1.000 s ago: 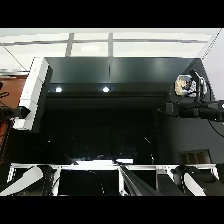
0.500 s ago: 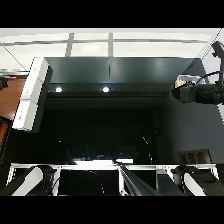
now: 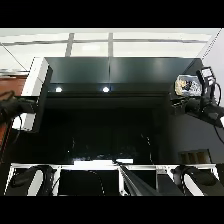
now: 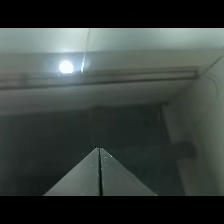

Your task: Fold the box and place the chain.

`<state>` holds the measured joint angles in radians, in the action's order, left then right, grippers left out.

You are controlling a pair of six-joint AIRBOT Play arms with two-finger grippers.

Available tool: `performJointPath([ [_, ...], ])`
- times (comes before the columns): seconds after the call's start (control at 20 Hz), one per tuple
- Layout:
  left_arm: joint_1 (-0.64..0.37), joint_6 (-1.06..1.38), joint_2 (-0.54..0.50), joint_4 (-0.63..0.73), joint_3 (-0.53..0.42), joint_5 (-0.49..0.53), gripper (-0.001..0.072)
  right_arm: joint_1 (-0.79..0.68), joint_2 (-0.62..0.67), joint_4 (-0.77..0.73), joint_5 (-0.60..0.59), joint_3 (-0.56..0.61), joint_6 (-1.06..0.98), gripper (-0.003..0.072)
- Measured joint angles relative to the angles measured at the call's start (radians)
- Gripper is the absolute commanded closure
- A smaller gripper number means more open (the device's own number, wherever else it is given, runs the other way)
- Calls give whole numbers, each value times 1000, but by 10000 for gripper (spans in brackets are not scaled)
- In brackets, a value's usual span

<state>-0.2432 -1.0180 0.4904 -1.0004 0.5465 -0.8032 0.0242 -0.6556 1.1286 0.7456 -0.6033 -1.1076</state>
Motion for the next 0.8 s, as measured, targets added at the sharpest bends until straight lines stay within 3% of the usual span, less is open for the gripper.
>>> performJointPath([
  [0.3,23,-6,-123,-24,-96,16,683,-3,8,5,-49,55,-4,670],
  [0.8,27,-7,-144,-31,-111,14,683,-3,8,8,-56,63,-6,671],
])
